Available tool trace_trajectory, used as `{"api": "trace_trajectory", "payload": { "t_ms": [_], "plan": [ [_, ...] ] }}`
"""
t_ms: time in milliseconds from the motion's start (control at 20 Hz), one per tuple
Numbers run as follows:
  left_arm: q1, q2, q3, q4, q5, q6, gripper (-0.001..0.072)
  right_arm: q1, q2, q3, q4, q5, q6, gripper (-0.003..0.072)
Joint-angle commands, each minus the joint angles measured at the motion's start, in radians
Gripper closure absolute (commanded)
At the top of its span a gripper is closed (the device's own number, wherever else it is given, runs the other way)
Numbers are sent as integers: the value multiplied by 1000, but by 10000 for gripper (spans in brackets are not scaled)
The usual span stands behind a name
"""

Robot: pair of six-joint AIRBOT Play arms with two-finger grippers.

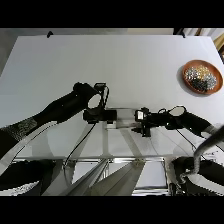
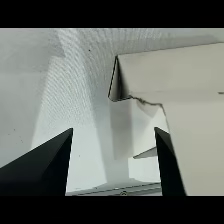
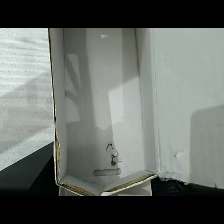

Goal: Fold the box and place the chain.

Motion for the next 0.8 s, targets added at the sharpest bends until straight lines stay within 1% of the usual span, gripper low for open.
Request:
{"api": "trace_trajectory", "payload": {
  "t_ms": [0,400,450,500,550,650,700,750],
  "plan": [
    [-9,-23,2,13,3,-5,142,0,0,0,0,0,0,280],
    [-26,-93,1,7,80,-29,156,0,0,0,0,0,0,280],
    [-29,-99,1,7,84,-32,219,0,0,0,0,0,0,280],
    [-29,-105,1,7,88,-32,323,0,0,0,0,0,0,280],
    [-32,-109,1,7,90,-32,366,0,0,0,0,1,0,280],
    [-34,-117,1,6,99,-32,377,0,0,0,0,0,0,280],
    [-35,-120,1,6,103,-39,398,0,0,0,0,0,0,280],
    [-38,-122,1,7,104,-42,470,0,0,0,0,0,0,280]
  ]
}}
